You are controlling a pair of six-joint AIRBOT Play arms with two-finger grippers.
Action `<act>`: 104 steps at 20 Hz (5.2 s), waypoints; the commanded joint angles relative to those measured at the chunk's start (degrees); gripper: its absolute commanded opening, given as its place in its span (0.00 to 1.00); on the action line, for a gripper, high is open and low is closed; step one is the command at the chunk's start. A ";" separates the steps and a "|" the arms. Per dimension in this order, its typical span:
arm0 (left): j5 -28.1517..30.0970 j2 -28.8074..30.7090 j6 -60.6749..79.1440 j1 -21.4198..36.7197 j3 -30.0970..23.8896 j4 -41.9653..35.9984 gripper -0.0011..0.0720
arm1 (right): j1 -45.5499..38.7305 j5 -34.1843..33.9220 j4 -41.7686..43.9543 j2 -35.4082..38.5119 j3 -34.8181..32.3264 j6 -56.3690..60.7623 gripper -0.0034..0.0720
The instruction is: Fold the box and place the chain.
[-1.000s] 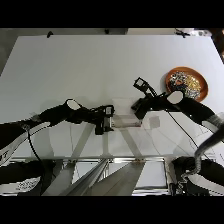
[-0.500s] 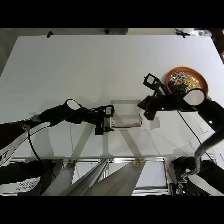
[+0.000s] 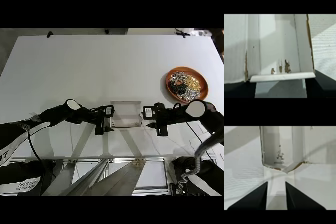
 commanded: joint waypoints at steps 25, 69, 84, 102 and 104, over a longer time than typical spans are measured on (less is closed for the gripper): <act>0.04 0.04 0.02 0.04 0.02 0.00 0.52 | 10.36 -16.28 9.97 -8.41 -2.64 -5.62 0.28; 0.04 0.04 0.02 0.04 0.02 0.00 0.52 | -14.99 3.13 14.73 -11.85 -4.44 50.73 0.06; 0.04 0.04 0.02 0.04 0.02 0.00 0.52 | -14.99 10.95 20.09 -3.56 -4.11 50.01 0.36; 0.04 0.04 0.00 0.04 0.02 0.00 0.52 | 0.11 -6.19 12.24 -3.58 -1.77 67.10 0.58; 0.02 0.04 0.02 0.04 0.02 0.00 0.52 | 1.20 -7.04 11.41 -3.58 -0.37 70.55 0.58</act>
